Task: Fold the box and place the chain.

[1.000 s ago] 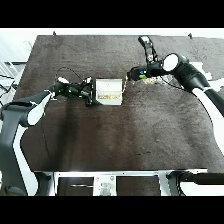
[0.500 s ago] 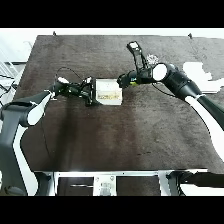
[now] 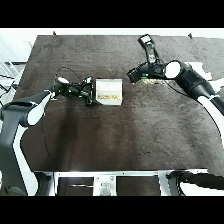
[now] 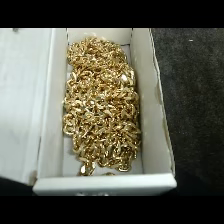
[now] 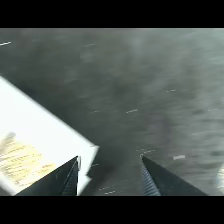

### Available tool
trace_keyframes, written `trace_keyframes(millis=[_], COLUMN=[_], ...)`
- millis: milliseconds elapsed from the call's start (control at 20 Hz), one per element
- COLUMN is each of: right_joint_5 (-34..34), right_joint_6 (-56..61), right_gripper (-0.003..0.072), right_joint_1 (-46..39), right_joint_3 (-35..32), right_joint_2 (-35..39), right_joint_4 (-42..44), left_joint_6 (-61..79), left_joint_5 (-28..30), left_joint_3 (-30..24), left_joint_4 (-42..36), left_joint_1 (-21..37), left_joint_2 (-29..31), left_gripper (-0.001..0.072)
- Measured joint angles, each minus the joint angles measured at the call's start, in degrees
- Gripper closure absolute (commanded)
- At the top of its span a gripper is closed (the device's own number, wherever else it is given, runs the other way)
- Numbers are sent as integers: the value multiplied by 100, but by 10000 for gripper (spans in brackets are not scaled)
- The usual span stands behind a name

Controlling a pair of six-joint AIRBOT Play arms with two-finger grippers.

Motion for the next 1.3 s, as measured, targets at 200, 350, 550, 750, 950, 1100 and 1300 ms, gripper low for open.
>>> trace_keyframes(millis=[200,350,550,750,950,1100,1300], right_joint_5=[-236,-282,-149,413,1082,1499,1838], right_joint_6=[-1161,-2103,-3165,-3757,-3989,-4059,-4142], right_gripper=[333,340,340,340,339,367,357], right_joint_1=[-337,-472,-603,-667,-658,-586,-450], right_joint_3=[0,39,356,870,1335,1545,1641], right_joint_2=[-275,-573,-1047,-1497,-1864,-2024,-2107], right_joint_4=[706,1309,2114,2653,2887,2949,2979], left_joint_6=[0,0,0,0,-2,0,0], left_joint_5=[0,0,0,0,0,0,0], left_joint_3=[0,0,0,0,0,0,0], left_joint_4=[0,2,0,0,0,0,0], left_joint_1=[0,0,0,0,0,0,0], left_joint_2=[0,0,0,0,0,0,0], left_gripper=[281,281,281,281,281,281,281])
